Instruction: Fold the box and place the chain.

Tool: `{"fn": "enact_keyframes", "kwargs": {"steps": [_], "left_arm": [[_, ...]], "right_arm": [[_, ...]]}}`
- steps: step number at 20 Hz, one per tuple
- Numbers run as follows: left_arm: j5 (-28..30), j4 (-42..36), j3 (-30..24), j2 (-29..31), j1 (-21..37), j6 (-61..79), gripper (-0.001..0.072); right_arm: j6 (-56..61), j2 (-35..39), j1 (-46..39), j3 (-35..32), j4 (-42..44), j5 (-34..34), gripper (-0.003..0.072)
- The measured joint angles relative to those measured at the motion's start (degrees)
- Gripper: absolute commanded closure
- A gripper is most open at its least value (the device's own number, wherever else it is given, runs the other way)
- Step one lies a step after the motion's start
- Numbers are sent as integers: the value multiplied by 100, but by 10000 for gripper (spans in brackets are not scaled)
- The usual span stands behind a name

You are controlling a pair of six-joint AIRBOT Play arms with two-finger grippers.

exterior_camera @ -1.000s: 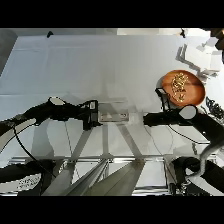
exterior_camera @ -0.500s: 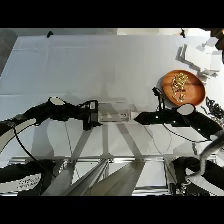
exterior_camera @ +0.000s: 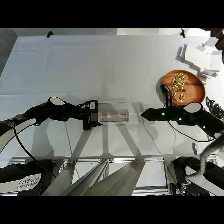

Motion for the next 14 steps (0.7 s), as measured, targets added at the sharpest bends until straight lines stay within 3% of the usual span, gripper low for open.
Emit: {"fn": "enact_keyframes", "kwargs": {"steps": [4, 14], "left_arm": [[0, 0, 2, 0, 0, 0, 396], [0, 0, 0, 0, 0, 0, 396]], "right_arm": [[-87, -256, 33, 0, -109, 22, 685], [-590, -520, 297, 0, 553, 2, 685]]}}
